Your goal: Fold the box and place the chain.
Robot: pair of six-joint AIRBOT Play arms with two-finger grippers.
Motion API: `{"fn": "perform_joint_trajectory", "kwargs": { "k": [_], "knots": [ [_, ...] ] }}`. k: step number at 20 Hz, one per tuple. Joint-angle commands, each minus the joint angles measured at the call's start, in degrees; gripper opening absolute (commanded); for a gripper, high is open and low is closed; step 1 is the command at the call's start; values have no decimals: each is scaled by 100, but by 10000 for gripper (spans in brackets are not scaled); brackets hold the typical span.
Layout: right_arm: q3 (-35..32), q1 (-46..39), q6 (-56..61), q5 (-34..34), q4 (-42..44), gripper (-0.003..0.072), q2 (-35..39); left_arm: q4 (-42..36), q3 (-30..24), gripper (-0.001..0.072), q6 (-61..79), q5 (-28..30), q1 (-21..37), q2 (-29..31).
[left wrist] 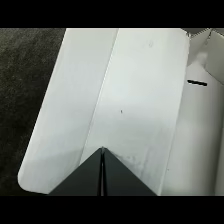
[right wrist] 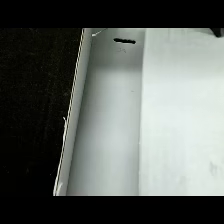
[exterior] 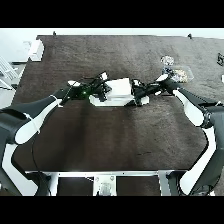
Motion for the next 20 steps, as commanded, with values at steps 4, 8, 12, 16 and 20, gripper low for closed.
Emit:
{"fn": "perform_joint_trajectory", "kwargs": {
  "k": [4, 8, 12, 16, 20],
  "knots": [
    [0, 2, 2, 0, 2, 537, 2, 153, 0, 16, -413, 267, 9, -2],
    [0, 2, 2, 0, 4, 537, 2, 144, 17, 17, -332, 275, 9, 39],
    [0, 2, 2, 0, 4, 537, 2, 164, 22, 21, -120, -52, 11, 321],
    [0, 2, 2, 0, 2, 537, 2, 186, 24, 392, 122, -463, 83, 767],
    [0, 2, 2, 0, 4, 537, 2, 173, 28, 584, -76, -2092, 719, 1126]
  ]
}}
